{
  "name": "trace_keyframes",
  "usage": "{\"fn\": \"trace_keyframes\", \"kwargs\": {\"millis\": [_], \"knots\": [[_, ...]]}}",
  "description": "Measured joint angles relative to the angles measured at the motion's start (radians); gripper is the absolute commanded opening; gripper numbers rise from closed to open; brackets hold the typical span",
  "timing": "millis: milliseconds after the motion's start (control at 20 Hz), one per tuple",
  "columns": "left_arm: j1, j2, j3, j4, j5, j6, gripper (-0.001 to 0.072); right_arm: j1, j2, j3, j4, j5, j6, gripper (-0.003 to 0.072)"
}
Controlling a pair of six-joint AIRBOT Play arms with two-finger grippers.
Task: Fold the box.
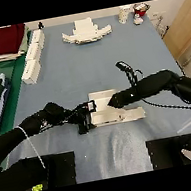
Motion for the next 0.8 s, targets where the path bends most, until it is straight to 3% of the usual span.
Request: {"fn": "trace_keyframes", "kwargs": {"millis": [50, 100, 150, 300, 400, 450, 500, 700, 750, 800], "knots": [[0.000, 0.000, 0.000, 0.000, 0.000, 0.000, 0.0531, 0.000, 0.038, -0.003, -0.026, -0.055, -0.051, 0.0225], [0.000, 0.000, 0.000, 0.000, 0.000, 0.000, 0.0531, 0.000, 0.077, -0.008, -0.059, -0.115, -0.105, 0.0421], [0.000, 0.000, 0.000, 0.000, 0.000, 0.000, 0.0531, 0.000, 0.109, -0.017, -0.098, -0.163, -0.153, 0.0547], [0.000, 0.000, 0.000, 0.000, 0.000, 0.000, 0.0530, 0.000, 0.167, -0.063, -0.244, -0.236, -0.300, 0.0550], [0.000, 0.000, 0.000, 0.000, 0.000, 0.000, 0.0531, 0.000, 0.175, -0.105, -0.320, -0.208, -0.409, 0.0543], [0.000, 0.000, 0.000, 0.000, 0.000, 0.000, 0.0530, 0.000, 0.173, -0.125, -0.341, -0.174, -0.459, 0.0493], [0.000, 0.000, 0.000, 0.000, 0.000, 0.000, 0.0531, 0.000, 0.166, -0.143, -0.352, -0.134, -0.512, 0.0391], [0.000, 0.000, 0.000, 0.000, 0.000, 0.000, 0.0531, 0.000, 0.111, -0.176, -0.324, -0.027, -0.718, 0.0341], [0.000, 0.000, 0.000, 0.000, 0.000, 0.000, 0.0531, 0.000, 0.098, -0.179, -0.308, -0.013, -0.761, 0.0251], [0.000, 0.000, 0.000, 0.000, 0.000, 0.000, 0.0531, 0.000, 0.085, -0.181, -0.284, 0.005, -0.804, 0.0212]]}}
